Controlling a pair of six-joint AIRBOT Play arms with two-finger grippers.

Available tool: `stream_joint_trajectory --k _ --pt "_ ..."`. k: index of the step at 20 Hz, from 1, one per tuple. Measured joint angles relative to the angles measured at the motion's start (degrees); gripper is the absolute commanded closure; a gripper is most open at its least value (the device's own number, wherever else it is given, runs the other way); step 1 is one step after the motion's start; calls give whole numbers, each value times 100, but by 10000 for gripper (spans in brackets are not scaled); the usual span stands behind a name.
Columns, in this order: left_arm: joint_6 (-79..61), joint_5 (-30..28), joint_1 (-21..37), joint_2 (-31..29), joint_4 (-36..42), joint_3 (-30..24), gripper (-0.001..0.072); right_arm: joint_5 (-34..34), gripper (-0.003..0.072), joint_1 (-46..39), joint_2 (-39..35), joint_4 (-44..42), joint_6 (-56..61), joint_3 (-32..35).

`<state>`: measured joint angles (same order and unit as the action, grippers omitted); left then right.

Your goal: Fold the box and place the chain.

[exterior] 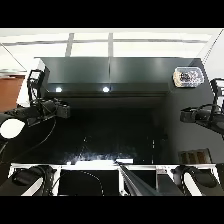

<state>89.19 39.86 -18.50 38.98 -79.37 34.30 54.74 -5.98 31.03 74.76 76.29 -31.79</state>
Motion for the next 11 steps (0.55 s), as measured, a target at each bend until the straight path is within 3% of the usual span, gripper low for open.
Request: stream_joint_trajectory --k 11 --pt "269 -46 -79 -52 -101 -92 682 -59 632 0 -13 39 22 42"
